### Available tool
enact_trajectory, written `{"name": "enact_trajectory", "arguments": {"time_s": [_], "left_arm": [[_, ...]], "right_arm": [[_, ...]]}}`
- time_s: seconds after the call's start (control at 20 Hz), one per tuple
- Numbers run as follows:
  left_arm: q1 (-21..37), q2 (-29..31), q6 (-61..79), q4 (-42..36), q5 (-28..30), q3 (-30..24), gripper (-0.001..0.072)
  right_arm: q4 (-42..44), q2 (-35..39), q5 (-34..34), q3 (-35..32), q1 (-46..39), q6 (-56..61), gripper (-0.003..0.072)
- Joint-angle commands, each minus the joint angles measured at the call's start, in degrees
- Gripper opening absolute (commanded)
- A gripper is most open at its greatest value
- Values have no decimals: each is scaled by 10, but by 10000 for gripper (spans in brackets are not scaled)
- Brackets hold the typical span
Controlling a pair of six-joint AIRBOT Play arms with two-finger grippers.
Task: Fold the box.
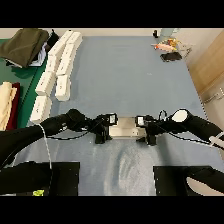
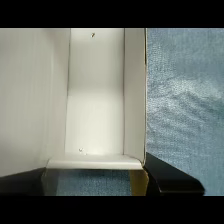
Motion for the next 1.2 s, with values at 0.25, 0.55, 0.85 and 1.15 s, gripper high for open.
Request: {"name": "enact_trajectory", "arguments": {"time_s": [0.25, 0.55, 0.85, 1.15], "left_arm": [[0, 0, 0, 0, 0, 1, 439], [0, 0, 0, 0, 0, 1, 439], [0, 0, 0, 0, 0, 1, 439], [0, 0, 0, 0, 0, 1, 439]], "right_arm": [[-144, 80, 25, 1, -11, 98, 718], [-176, 186, 98, 2, -42, 190, 717], [31, 254, 162, 1, -42, 554, 715], [160, 252, 160, 0, -41, 736, 712]]}}
